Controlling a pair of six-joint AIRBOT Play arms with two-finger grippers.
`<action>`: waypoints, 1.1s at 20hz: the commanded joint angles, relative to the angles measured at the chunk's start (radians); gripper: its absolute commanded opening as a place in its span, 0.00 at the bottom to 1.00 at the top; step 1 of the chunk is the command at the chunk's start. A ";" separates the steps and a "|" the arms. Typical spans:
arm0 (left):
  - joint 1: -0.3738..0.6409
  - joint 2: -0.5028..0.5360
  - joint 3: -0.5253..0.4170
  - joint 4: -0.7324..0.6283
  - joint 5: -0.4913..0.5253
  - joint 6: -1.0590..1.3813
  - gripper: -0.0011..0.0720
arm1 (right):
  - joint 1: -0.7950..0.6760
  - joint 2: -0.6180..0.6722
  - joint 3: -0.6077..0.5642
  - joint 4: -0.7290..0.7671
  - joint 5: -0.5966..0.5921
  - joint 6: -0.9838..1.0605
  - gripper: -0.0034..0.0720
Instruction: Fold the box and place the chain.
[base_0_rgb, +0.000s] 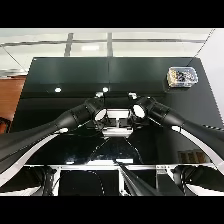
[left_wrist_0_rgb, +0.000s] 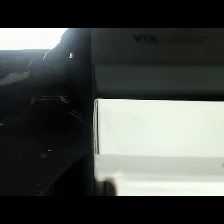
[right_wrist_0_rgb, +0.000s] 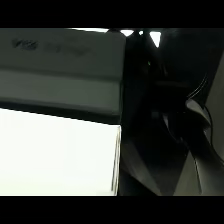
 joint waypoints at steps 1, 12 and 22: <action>0.000 0.000 0.001 0.000 -0.001 -0.005 0.05 | 0.000 0.000 0.010 0.000 0.056 -0.003 0.41; 0.000 -0.001 0.001 0.000 -0.001 -0.005 0.05 | 0.000 -0.001 0.012 -0.037 0.035 0.013 0.41; 0.000 -0.001 0.001 0.000 -0.001 -0.005 0.05 | 0.001 -0.021 0.012 -0.048 0.029 0.025 0.41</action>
